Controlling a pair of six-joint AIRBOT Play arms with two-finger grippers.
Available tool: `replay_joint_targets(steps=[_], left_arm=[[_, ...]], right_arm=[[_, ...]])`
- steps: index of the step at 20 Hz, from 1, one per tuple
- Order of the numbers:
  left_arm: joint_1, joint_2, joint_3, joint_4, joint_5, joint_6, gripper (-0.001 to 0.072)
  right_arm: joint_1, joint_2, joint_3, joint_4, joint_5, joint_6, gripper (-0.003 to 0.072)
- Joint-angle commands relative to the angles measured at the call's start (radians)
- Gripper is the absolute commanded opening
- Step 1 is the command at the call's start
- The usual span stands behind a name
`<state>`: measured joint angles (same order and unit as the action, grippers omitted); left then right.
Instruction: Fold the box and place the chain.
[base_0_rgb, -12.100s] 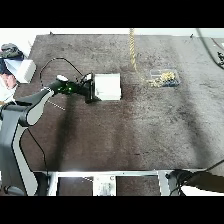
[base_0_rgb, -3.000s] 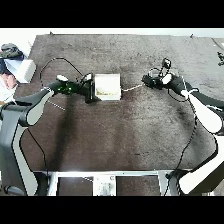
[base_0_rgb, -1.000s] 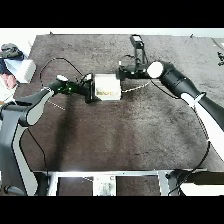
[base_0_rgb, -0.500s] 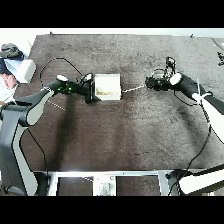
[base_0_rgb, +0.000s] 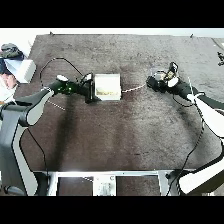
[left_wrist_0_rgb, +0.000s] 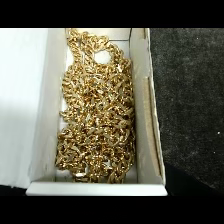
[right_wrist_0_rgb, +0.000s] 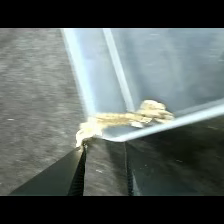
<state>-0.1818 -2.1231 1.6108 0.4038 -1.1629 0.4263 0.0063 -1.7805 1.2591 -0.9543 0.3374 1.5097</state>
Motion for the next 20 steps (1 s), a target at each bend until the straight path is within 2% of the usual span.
replay_joint_targets(steps=[1, 6, 8, 9, 10, 14, 20], left_arm=[[0.000, 0.000, 0.000, 0.000, 0.000, 0.000, 0.0353], [0.000, 0.000, 0.000, 0.000, 0.000, 0.000, 0.0353], [0.000, 0.000, 0.000, 0.000, 0.000, 0.000, 0.0353], [0.000, 0.000, 0.000, 0.000, 0.000, 0.000, 0.0353], [0.000, 0.000, 0.000, 0.000, 0.000, 0.000, 0.0353], [0.000, 0.000, 0.000, 0.000, 0.000, 0.000, 0.0353], [0.000, 0.000, 0.000, 0.000, 0.000, 0.000, 0.0353]], right_arm=[[0.014, -0.015, 0.040, 0.029, -0.013, -0.013, 0.0273], [0.015, -0.019, 0.041, 0.048, -0.010, -0.013, 0.0271], [0.017, -0.030, 0.041, 0.055, -0.009, -0.013, 0.0073], [0.020, -0.033, 0.041, 0.055, -0.005, -0.013, 0.0025], [0.026, -0.031, 0.041, 0.055, 0.001, -0.013, 0.0010], [0.091, 0.056, 0.041, 0.055, 0.029, -0.096, 0.0010], [0.229, 0.349, 0.041, 0.054, 0.092, -0.262, 0.0010]])
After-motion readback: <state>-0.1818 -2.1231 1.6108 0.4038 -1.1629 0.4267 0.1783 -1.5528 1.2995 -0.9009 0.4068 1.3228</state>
